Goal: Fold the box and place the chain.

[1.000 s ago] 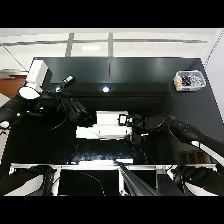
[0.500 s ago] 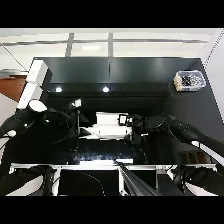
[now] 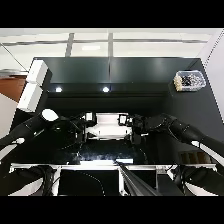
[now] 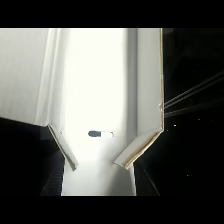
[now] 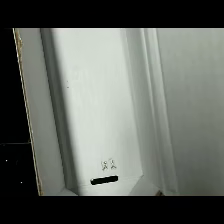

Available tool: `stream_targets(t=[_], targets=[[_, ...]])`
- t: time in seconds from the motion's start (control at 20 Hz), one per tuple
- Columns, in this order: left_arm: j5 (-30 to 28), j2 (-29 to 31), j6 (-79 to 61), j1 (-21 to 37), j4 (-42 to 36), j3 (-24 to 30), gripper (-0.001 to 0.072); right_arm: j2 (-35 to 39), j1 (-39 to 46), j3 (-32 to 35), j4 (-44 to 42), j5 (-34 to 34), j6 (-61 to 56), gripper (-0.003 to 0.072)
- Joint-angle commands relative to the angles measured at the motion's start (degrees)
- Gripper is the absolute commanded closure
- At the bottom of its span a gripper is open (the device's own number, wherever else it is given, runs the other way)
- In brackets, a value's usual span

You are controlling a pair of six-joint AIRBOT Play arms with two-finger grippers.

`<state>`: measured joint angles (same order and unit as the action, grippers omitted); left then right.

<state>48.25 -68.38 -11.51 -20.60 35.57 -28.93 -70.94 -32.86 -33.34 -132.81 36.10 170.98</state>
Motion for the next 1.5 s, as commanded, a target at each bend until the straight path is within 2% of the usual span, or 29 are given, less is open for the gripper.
stream_targets(t=[0.0, 0.05, 0.35, 0.45, 0.75, 1.15, 1.35, 1.4, 1.45], targets=[[-3.15, 0.04, -0.5, -1.16, -0.07, 0.17, 0.0332, -0.04, -0.04, 0.0, -0.02, -0.02, 0.0, 0.0209], [-3.17, 0.04, -0.52, -1.16, -0.09, 0.17, 0.0424, -0.04, -0.04, 0.0, -0.02, -0.02, 0.0, 0.0209], [-3.78, 0.04, -0.5, -3.76, -0.33, 0.17, 0.0443, -0.04, -0.04, 0.0, -0.02, -0.02, 0.0, 0.0209], [-4.85, 0.04, -0.5, -4.87, -0.48, 0.17, 0.0489, -0.04, -0.04, 0.0, -0.02, -0.02, 0.0, 0.021], [-6.27, -0.61, -0.52, -5.92, -7.28, 0.17, 0.0491, -0.04, -0.04, 0.0, -0.02, -0.02, 0.0, 0.0209], [-6.27, -1.18, -0.55, -6.51, -7.32, -0.07, 0.0491, -0.04, -0.04, 0.0, 0.0, -0.04, 0.0, 0.0209], [-6.25, -1.18, -0.55, -6.51, -7.32, -0.07, 0.0486, -0.04, -0.04, 0.0, 0.0, -0.04, 0.02, 0.0209], [-6.25, -1.18, -0.55, -6.51, -7.32, -0.07, 0.0442, -0.04, -0.04, 0.0, 0.0, -0.04, 0.0, 0.0209], [-6.25, -1.18, -0.55, -6.51, -7.32, -0.07, 0.0332, -0.04, -0.04, 0.0, -0.02, -0.04, 0.0, 0.0209]])
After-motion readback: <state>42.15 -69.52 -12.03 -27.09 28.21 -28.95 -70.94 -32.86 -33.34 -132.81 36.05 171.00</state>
